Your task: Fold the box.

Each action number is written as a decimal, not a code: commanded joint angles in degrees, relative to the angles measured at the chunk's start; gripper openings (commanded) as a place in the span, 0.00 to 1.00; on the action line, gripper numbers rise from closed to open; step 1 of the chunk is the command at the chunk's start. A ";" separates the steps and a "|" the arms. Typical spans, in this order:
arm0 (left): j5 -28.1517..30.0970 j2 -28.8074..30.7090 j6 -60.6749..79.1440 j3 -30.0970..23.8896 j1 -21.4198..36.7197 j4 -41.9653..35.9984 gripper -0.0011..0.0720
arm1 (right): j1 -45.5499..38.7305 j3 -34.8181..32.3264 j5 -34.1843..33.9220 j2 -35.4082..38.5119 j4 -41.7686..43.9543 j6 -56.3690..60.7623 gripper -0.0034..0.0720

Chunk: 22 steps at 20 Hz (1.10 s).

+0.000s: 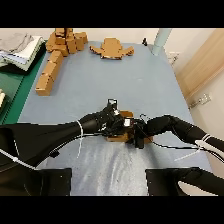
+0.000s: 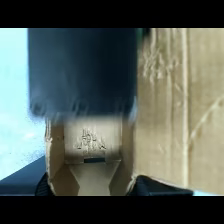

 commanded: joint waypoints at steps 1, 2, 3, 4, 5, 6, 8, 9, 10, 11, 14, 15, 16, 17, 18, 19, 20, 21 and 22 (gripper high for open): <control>-2.78 0.09 -0.68 0.24 -0.09 0.76 0.71 | -0.02 -0.02 0.04 0.02 0.07 0.28 0.69; -2.97 0.09 -0.66 0.33 -0.09 0.81 0.71 | -0.02 -0.02 0.04 0.02 0.07 0.31 0.69; -2.89 0.09 -0.68 0.33 -0.04 0.81 0.70 | -0.02 -0.02 0.02 0.02 0.07 0.28 0.69; -2.84 0.09 -0.68 0.33 -0.04 0.85 0.70 | -0.02 -0.02 0.04 0.00 0.09 0.28 0.69; -2.86 0.09 -0.70 0.33 -0.04 1.22 0.70 | -0.02 -0.02 0.04 0.02 0.07 0.31 0.69; -2.84 0.09 -1.01 0.33 -0.04 1.57 0.67 | -0.02 -0.02 0.04 0.02 0.07 0.31 0.69; -2.45 0.09 -1.64 0.33 -0.04 2.32 0.49 | -0.02 -0.02 0.04 0.02 0.07 0.28 0.69; -2.21 0.07 -1.75 0.33 -0.04 2.36 0.49 | -0.02 -0.02 0.02 0.02 0.07 0.28 0.69; -2.21 0.07 -2.19 0.31 -0.09 2.86 0.49 | -0.02 -0.02 0.04 0.00 0.07 0.28 0.69; -2.29 0.07 -2.60 0.31 -0.13 3.41 0.30 | -0.02 -0.02 0.04 0.02 0.07 0.28 0.69; -2.03 0.07 -3.10 0.31 -0.13 4.20 0.03 | -0.02 -0.02 0.04 0.02 0.07 0.28 0.69; -1.81 0.07 -3.08 0.33 -0.22 4.22 0.03 | -0.02 -0.02 0.04 0.02 0.07 0.28 0.69; -1.73 0.07 -3.08 0.33 -0.31 4.20 0.03 | -0.02 -0.02 0.04 0.02 0.07 0.28 0.69; -1.75 0.07 -3.04 0.31 -0.46 4.22 0.03 | -0.02 -0.02 0.02 0.00 0.07 0.28 0.69; -1.77 0.09 -3.04 0.33 -0.48 4.17 0.04 | -0.02 -0.02 0.04 0.00 0.07 0.28 0.69; -1.92 0.09 -3.04 0.33 -0.46 4.09 0.04 | -0.02 -0.02 0.04 0.02 0.07 0.28 0.69; -1.97 0.09 -3.04 0.33 -0.46 3.96 0.04 | -0.02 -0.02 0.02 0.00 0.07 0.28 0.69; -1.95 0.09 -3.02 0.35 -0.46 3.85 0.15 | -0.02 -0.02 0.04 0.02 0.07 0.31 0.69; -1.95 0.09 -3.13 0.37 -0.46 3.76 0.56 | -0.02 -0.02 0.04 0.00 0.07 0.28 0.69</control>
